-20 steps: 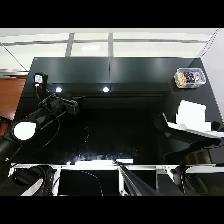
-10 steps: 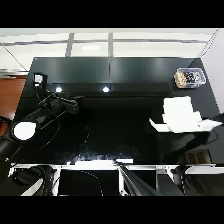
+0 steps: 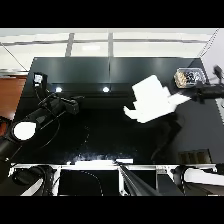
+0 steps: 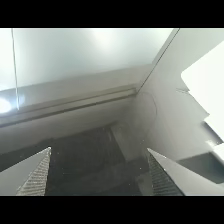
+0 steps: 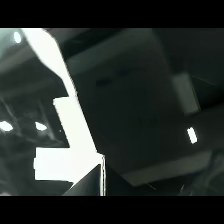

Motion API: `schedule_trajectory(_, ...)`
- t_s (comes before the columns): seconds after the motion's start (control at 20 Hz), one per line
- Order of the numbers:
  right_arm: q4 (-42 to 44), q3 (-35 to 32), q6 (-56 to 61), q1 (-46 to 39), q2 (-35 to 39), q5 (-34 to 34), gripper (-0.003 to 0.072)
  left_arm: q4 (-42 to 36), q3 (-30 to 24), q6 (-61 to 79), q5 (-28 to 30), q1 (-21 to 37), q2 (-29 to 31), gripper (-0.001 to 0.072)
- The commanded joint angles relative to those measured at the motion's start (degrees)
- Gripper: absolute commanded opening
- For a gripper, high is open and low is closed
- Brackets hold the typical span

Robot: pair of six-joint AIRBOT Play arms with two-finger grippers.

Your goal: Fold the box and place the chain.

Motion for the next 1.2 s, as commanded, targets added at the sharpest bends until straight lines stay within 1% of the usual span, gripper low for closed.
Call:
schedule_trajectory(0.0,2.5,-2.6,-4.5,13.4,5.7,-9.4,0.0018,0.0,0.0,0.0,-0.1,0.0,-0.4,0.07)
schedule_trajectory(0.1,2.4,-6.1,-7.2,18.0,9.6,-13.2,0.0018,0.0,0.0,-0.1,-0.7,0.0,-0.7,0.0701)
schedule_trajectory(0.25,2.9,-16.4,-12.8,22.6,17.5,-19.6,0.0018,-0.3,0.0,-0.1,-1.7,0.0,-1.3,0.0701)
schedule_trajectory(0.3,4.4,-20.3,-16.0,23.8,20.4,-22.3,0.0017,-0.3,0.0,-0.1,-1.8,0.0,-1.7,0.0701)
schedule_trajectory(0.4,11.1,-28.4,-23.4,26.1,25.9,-28.7,0.0018,-1.9,0.0,-0.1,-2.2,0.0,-3.0,0.0701)
schedule_trajectory(0.5,15.6,-33.6,-28.3,28.6,28.2,-31.9,0.0018,-5.6,0.0,-0.1,-2.8,-0.3,-4.2,0.0701)
schedule_trajectory(0.6,16.9,-35.7,-30.5,31.3,28.2,-32.5,0.0018,-8.1,0.0,-0.2,-5.8,-0.8,-5.3,0.07)
schedule_trajectory(0.7,16.1,-36.2,-30.5,33.8,28.2,-33.3,0.0018,-10.3,1.0,-7.0,-12.5,0.4,-8.0,0.07)
schedule_trajectory(0.75,15.6,-36.2,-30.5,34.5,28.2,-33.6,0.0018,-10.3,2.9,-10.2,-18.4,2.1,-10.7,0.07)
schedule_trajectory(0.85,15.7,-36.2,-30.4,34.8,28.2,-34.0,0.0018,-10.7,7.8,-11.6,-30.8,6.0,-17.0,0.07)
schedule_trajectory(0.95,15.7,-36.2,-30.4,34.8,28.2,-34.1,0.0018,-11.1,11.8,-10.3,-38.3,8.8,-23.4,0.07)
schedule_trajectory(1.0,15.7,-36.2,-30.3,34.8,28.2,-34.0,0.0019,-13.6,12.8,-7.8,-40.5,9.8,-26.5,0.07)
schedule_trajectory(1.15,15.7,-36.2,-30.3,34.8,28.2,-33.8,0.0019,-30.5,13.2,6.5,-47.6,10.8,-34.7,0.07)
